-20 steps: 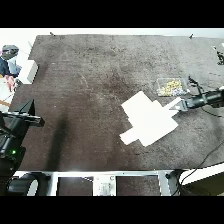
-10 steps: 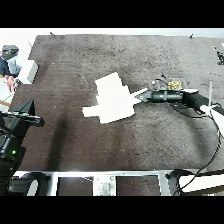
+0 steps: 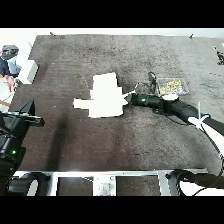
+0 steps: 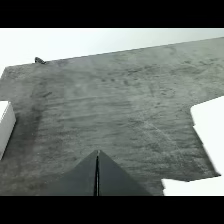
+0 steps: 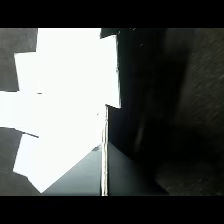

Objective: Fold the box and place the chain.

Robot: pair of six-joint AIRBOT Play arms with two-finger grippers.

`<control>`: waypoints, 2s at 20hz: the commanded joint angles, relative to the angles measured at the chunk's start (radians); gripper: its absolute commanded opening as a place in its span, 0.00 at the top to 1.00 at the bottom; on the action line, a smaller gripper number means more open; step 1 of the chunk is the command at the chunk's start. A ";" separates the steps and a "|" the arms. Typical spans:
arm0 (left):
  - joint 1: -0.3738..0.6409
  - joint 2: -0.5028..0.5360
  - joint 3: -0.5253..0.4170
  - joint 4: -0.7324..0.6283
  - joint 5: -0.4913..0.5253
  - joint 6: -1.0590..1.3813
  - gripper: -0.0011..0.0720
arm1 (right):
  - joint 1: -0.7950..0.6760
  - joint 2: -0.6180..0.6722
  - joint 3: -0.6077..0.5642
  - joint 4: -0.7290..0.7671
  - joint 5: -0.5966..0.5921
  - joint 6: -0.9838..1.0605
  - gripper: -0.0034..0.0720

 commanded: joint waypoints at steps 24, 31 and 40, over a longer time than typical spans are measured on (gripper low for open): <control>0.000 -1.239 0.963 0.480 -0.746 -0.562 0.17 | 0.101 -0.023 -0.035 0.001 -0.253 -0.159 0.94; 0.000 -1.607 1.386 0.635 -1.015 -0.753 0.17 | 0.035 -0.032 -0.035 0.069 -0.121 -0.230 0.94; -0.013 -1.826 1.583 0.639 -1.251 -0.843 0.17 | 0.021 -0.034 -0.035 0.218 -0.070 -0.391 0.94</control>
